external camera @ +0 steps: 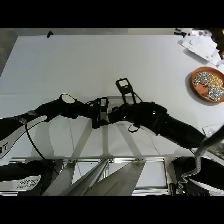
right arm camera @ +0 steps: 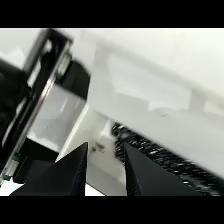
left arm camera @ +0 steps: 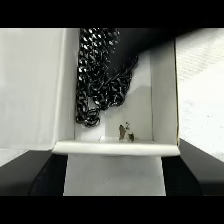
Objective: Fold the box and place the chain.
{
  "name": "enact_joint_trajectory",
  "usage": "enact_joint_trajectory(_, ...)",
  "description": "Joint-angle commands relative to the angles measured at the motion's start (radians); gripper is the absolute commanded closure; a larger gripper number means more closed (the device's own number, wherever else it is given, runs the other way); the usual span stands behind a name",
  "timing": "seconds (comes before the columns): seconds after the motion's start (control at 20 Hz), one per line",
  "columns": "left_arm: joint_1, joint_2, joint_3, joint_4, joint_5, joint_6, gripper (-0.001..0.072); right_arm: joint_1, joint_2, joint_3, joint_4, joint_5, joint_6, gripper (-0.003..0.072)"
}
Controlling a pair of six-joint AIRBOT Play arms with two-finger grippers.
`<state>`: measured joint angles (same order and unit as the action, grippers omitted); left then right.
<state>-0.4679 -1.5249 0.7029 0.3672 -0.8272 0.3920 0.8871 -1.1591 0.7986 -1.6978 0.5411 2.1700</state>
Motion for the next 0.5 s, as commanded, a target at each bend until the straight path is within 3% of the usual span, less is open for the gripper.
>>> enact_joint_trajectory(0.0, 0.0, -0.001, 0.0, 0.0, 0.0, 0.0, 0.0452, -0.072, 0.136, 0.0, 0.002, 0.099, -0.126, 0.0466)
enact_joint_trajectory(0.2, 0.0, -0.001, 0.0, 0.0, 0.0, 0.0, 0.0452, -0.216, 0.276, -0.001, 0.064, 0.336, -0.481, 0.0465)
enact_joint_trajectory(0.35, 0.0, 0.0, 0.0, 0.0, 0.0, 0.0, 0.0452, -0.356, 0.294, -0.005, 0.298, 0.443, -0.974, 0.0466)
enact_joint_trajectory(0.45, 0.0, -0.001, 0.0, 0.0, 0.0, 0.0, 0.0452, -0.442, 0.268, -0.017, 0.439, 0.452, -1.329, 0.0465)
